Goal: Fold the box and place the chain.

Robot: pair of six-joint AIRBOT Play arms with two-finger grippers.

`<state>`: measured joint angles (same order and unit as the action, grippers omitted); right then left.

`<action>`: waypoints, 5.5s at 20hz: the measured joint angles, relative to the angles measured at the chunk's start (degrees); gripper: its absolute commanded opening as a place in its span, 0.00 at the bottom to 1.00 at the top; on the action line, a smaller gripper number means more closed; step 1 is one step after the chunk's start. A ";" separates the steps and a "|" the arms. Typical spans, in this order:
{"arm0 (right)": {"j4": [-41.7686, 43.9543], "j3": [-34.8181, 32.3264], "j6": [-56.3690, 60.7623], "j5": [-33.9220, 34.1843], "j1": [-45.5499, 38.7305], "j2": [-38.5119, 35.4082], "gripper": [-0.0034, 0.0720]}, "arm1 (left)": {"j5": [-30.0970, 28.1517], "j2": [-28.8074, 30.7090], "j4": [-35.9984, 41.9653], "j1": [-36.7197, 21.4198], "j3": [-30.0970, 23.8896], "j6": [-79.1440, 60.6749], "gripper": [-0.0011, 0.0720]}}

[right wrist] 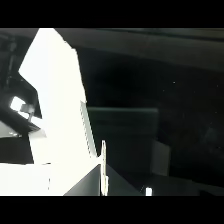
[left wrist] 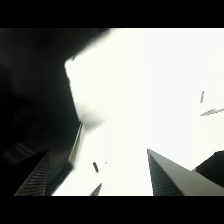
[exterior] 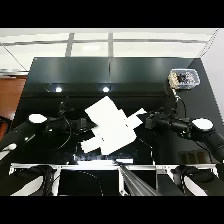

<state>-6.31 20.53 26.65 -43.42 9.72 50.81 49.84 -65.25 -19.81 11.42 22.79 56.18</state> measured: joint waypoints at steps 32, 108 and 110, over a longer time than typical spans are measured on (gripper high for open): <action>-24.96 12.98 5.51 -13.16 -15.67 -0.11 0.97 | 26.47 -22.86 -4.74 0.52 17.64 -35.26 0.05; -28.06 9.33 -35.91 0.00 17.31 17.62 0.97 | -2.97 -12.46 -29.18 21.07 20.46 -47.17 0.05; -28.00 9.33 -37.33 -0.09 17.31 18.43 0.97 | -2.95 -12.46 -29.18 21.07 20.46 -47.12 0.05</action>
<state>-34.30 29.87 -10.68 -43.51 27.03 69.23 46.89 -77.71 -48.99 32.49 43.24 9.06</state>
